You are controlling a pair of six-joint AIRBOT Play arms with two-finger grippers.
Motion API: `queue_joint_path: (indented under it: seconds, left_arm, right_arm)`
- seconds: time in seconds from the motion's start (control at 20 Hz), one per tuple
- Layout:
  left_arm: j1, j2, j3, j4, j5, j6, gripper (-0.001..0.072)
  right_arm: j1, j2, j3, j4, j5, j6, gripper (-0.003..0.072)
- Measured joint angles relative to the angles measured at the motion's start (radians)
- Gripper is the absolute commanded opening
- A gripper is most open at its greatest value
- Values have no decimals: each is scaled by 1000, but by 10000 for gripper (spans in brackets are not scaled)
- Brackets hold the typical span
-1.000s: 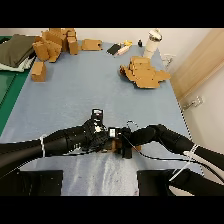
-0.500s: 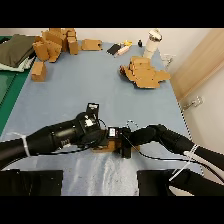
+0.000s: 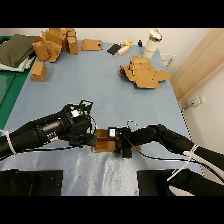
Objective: Fold the box.
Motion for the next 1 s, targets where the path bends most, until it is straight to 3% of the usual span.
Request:
queue_joint_path:
  seconds: [0.35,0.5,0.65,0.7,0.75,0.8,1.0]
  left_arm:
    - [26,77,-137,-201,215,577,11]
    - [133,128,-235,-394,272,1003,13]
    - [315,156,-356,-645,315,1570,15]
    - [373,162,-391,-705,345,1733,78]
    - [430,166,-427,-750,385,1889,437]
    - [476,169,-458,-784,424,2017,660]
    - [578,158,-549,-931,573,2400,696]
  right_arm:
    - [0,0,0,1,0,0,440]
    - [0,0,0,1,0,0,440]
    - [0,0,0,1,-1,0,440]
    - [0,0,0,1,-1,0,440]
    - [0,0,0,1,-1,0,440]
    - [0,0,0,1,-1,0,440]
    - [0,0,0,1,-1,0,440]
